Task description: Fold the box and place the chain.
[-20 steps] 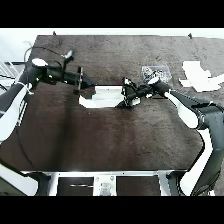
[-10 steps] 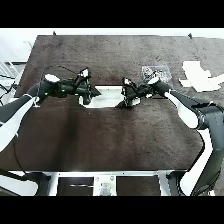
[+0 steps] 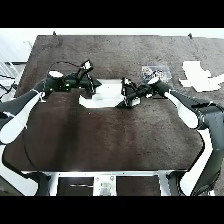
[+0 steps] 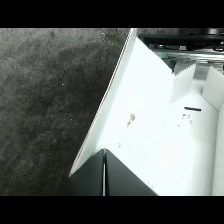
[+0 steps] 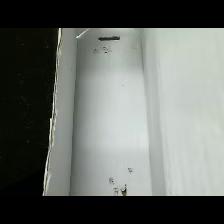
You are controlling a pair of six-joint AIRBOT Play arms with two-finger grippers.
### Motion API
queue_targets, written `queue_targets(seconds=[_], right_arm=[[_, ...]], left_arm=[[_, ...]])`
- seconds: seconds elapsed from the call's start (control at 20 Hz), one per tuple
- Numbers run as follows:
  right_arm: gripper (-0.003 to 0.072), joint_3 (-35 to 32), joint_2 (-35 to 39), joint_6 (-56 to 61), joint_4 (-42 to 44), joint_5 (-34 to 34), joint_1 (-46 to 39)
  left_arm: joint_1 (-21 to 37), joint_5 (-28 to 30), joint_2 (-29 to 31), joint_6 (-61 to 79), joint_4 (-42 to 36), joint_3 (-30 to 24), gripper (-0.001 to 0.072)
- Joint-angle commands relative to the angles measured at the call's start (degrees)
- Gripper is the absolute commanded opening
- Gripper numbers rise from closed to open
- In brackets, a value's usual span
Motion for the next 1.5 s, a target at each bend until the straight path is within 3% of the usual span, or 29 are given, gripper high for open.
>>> queue_targets(seconds=[0.0, 0.9, 1.15, 1.25, 1.3, 1.35, 1.4, 1.45], right_arm=[[0.0583, -0.02, -0.02, 0.00, 0.00, 0.02, 0.04], [0.0583, -0.02, -0.02, 0.00, 0.00, 0.00, 0.04], [0.0583, -0.02, -0.02, 0.00, 0.00, 0.00, 0.04], [0.0583, -0.02, -0.02, 0.00, 0.02, 0.02, 0.04], [0.0583, -0.02, -0.02, 0.00, 0.00, 0.02, 0.04], [0.0583, -0.02, -0.02, 0.02, 0.00, 0.00, 0.04], [0.0583, -0.02, -0.02, 0.00, 0.00, 0.00, 0.04], [0.0583, -0.02, -0.02, 0.00, 0.02, 0.02, 0.04]], left_arm=[[-0.02, -0.15, -2.84, -1.25, 0.09, 1.07, 0.0014], [0.00, -0.96, -5.09, -1.77, 0.13, 1.33, 0.0017], [1.18, -1.55, -0.57, -1.88, 3.08, 2.43, 0.0018], [2.56, -5.14, 2.21, -2.43, 6.71, 2.60, 0.0020], [3.19, -8.81, 3.32, -2.40, 8.79, 2.78, 0.0138], [3.58, -11.89, 4.20, -2.99, 10.95, 2.78, 0.0473], [3.80, -13.75, 4.85, -4.87, 13.51, 2.82, 0.0713], [3.78, -15.04, 5.14, -7.91, 17.05, 2.84, 0.0711]])
